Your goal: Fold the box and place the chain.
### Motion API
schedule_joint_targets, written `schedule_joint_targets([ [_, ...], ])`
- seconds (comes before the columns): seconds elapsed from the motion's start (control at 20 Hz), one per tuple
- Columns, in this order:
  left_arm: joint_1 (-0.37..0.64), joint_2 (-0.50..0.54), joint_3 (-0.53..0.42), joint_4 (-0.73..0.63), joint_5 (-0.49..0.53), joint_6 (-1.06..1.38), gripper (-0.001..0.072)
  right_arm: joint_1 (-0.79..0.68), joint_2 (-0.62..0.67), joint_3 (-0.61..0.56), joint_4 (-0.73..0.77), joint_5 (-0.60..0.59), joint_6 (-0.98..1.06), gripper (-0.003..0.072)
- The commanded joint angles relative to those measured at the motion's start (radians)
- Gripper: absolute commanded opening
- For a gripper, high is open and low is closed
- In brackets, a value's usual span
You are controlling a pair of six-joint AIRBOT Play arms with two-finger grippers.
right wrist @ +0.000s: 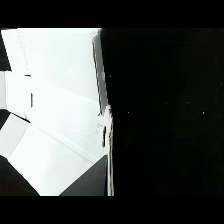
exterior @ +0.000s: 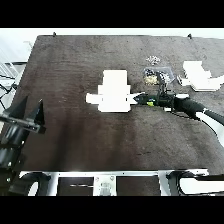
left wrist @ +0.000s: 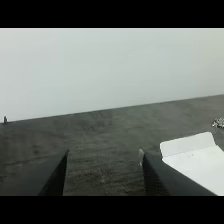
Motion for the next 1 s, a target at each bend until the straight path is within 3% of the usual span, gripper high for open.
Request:
schedule_joint_targets([
  [0.0, 0.0, -0.251, 0.126, 0.032, -0.022, -0.001, 0.0523, 0.001, -0.001, 0.0, -0.001, 0.0, -0.005, 0.001],
  [0.3, 0.0, -0.831, 0.459, 0.038, -0.142, -0.079, 0.0522, 0.001, -0.001, 0.0, -0.001, 0.0, -0.006, 0.001],
  [0.45, 0.0, -1.048, 0.605, 0.105, -0.198, -0.228, 0.0522, 0.001, -0.001, 0.0, -0.001, 0.0, -0.024, 0.001],
  [0.55, 0.0, -1.17, 0.715, 0.31, -0.279, -0.452, 0.0522, 0.001, -0.001, 0.0, 0.0, 0.0, -0.024, 0.001],
  [0.75, 0.0, -1.413, 0.991, 0.819, -0.547, -0.971, 0.0523, 0.001, -0.001, -0.005, 0.0, -0.001, -0.047, 0.001],
  [0.85, 0.0, -1.532, 1.135, 0.954, -0.693, -1.105, 0.0523, 0.001, -0.001, -0.011, 0.0, -0.006, -0.051, 0.001],
  [0.95, 0.0, -1.644, 1.27, 0.993, -0.822, -1.158, 0.0523, 0.001, -0.009, -0.015, 0.001, -0.006, -0.058, 0.001],
])
